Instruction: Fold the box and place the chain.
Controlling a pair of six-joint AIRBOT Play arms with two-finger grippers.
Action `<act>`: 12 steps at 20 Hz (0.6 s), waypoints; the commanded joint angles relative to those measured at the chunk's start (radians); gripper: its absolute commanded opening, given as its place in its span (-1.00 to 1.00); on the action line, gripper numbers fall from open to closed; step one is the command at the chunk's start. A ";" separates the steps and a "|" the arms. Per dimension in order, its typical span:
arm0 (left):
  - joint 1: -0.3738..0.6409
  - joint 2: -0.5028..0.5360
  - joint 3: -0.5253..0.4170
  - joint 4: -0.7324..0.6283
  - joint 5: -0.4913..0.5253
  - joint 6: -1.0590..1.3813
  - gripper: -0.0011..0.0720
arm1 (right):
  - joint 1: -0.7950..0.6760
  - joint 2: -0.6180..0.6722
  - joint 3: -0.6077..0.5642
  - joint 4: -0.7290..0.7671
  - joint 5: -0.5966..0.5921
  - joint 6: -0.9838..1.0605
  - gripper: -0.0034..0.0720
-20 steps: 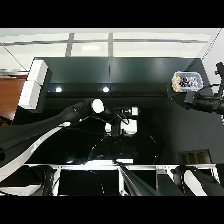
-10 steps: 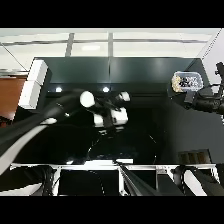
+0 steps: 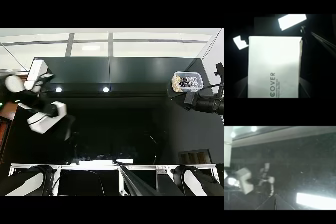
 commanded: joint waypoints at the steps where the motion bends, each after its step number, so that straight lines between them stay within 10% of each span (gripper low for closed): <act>1: 0.299 0.067 -0.092 0.029 -0.058 -0.062 -0.36 | 0.000 0.001 0.000 -0.018 -0.003 0.000 -0.88; 6: 0.597 0.089 -0.106 0.005 0.047 -0.010 -0.36 | 0.000 0.000 0.000 -0.018 -0.008 0.001 -0.88; 12: 0.645 0.077 -0.157 -0.137 0.330 0.326 -0.36 | 0.000 0.000 0.000 -0.015 -0.021 0.008 -0.87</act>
